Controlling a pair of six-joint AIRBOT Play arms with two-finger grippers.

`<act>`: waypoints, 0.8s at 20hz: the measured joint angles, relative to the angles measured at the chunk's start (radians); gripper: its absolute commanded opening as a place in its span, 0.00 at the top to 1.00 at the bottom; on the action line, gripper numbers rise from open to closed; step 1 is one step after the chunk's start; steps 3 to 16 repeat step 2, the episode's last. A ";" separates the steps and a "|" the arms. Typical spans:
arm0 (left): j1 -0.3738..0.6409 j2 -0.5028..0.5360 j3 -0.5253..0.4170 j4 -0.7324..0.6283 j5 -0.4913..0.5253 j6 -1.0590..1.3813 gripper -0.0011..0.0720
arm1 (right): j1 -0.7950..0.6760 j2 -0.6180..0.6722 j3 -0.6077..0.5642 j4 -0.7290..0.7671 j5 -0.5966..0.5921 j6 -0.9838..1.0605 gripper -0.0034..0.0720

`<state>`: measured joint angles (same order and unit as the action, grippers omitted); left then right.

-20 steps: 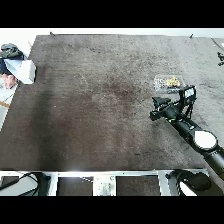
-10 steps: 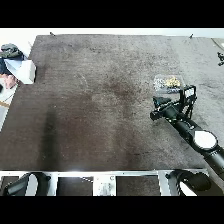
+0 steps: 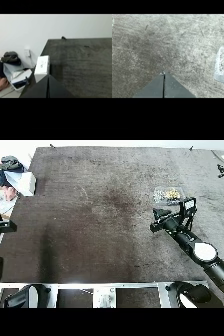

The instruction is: Fold the box and place the chain.

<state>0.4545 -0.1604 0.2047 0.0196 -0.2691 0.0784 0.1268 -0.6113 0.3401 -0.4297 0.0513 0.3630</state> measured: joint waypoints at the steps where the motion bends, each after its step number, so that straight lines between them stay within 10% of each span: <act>1: -0.011 0.001 -0.011 -0.007 0.015 0.000 0.98 | 0.000 0.000 0.000 0.000 0.000 0.000 0.98; 16: -0.030 0.003 -0.020 -0.012 0.033 0.000 0.98 | 0.000 0.000 0.000 0.000 0.000 0.000 0.98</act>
